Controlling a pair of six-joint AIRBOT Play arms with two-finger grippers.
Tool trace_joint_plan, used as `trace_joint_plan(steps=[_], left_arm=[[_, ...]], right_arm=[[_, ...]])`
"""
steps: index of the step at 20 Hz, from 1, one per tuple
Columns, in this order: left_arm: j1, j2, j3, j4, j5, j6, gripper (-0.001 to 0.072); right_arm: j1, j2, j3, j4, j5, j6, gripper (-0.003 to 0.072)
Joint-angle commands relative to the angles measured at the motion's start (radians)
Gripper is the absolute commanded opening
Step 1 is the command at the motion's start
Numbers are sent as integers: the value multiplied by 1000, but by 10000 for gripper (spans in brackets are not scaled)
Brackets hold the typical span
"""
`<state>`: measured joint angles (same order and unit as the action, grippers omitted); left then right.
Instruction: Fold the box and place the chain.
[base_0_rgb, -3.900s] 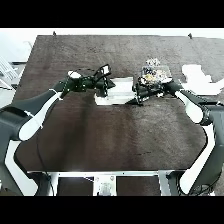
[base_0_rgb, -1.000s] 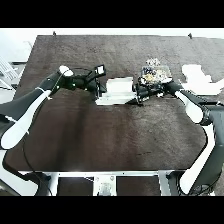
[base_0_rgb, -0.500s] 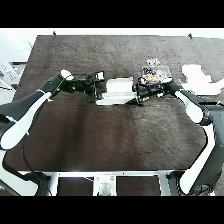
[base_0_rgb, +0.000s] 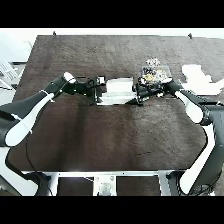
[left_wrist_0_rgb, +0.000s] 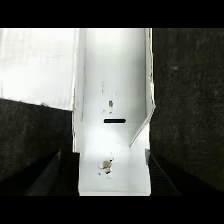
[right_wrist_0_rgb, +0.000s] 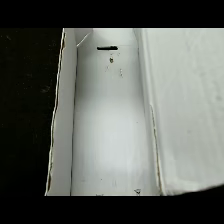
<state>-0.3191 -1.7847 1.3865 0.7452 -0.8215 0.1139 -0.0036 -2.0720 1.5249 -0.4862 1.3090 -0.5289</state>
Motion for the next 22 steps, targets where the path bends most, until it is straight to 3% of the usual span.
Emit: trace_joint_plan(steps=[1,8,9,10,12,14,20,21,22], left_arm=[[-9,-7,1,5,5,0,594],[-37,-7,1,35,66,-34,588],[-37,-7,1,51,64,-48,508],[-37,-7,1,64,61,-54,473],[-37,-7,1,63,58,-54,471],[-37,-7,1,63,47,-54,392],[-37,-7,1,58,45,-53,392],[-37,-7,1,59,44,-53,346],[-37,-7,1,58,45,-53,348]], right_arm=[[0,0,0,0,0,0,577],[0,0,0,0,0,0,577],[0,0,0,0,0,0,577],[0,0,0,0,0,0,577],[0,0,0,0,0,0,577],[0,0,0,0,0,0,577],[0,0,0,0,0,0,576],[0,0,0,0,0,0,577],[0,0,0,0,0,0,577]])
